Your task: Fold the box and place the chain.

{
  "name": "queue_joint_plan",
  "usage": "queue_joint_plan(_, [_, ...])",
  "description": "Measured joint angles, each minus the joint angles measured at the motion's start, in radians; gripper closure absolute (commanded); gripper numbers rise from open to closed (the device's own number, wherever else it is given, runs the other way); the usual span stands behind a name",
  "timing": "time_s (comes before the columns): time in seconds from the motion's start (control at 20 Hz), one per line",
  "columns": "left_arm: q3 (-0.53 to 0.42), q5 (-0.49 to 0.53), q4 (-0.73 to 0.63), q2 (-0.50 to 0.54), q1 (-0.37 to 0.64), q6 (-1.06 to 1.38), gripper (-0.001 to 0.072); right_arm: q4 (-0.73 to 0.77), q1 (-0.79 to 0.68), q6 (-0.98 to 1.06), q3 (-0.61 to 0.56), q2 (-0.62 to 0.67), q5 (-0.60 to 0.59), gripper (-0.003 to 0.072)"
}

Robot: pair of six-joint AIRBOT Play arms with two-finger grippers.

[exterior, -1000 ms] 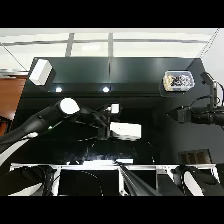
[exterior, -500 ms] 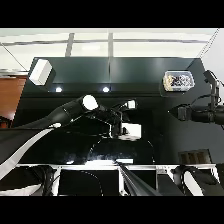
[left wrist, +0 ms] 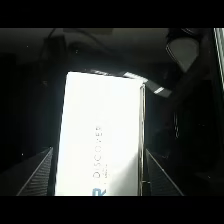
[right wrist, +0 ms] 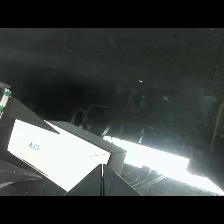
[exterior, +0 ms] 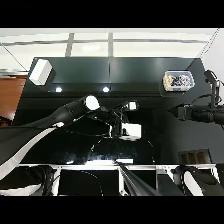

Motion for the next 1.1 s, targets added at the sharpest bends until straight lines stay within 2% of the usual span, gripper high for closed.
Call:
queue_joint_plan(0.7, [0.0, 0.007, 0.083, -0.015, -0.056, 0.0, -0.0004, -0.03, 0.0, -0.004, 0.0, 0.0, -0.002, 0.0676])
queue_joint_plan(1.05, [0.0, 0.061, 0.145, -0.063, -0.082, 0.0, 0.0, -0.032, 0.0, -0.004, 0.0, 0.0, -0.003, 0.0676])
queue_joint_plan(1.1, [0.0, 0.072, 0.155, -0.069, -0.09, 0.0, 0.0099, -0.033, 0.0, -0.004, 0.0, 0.0, -0.003, 0.0676])
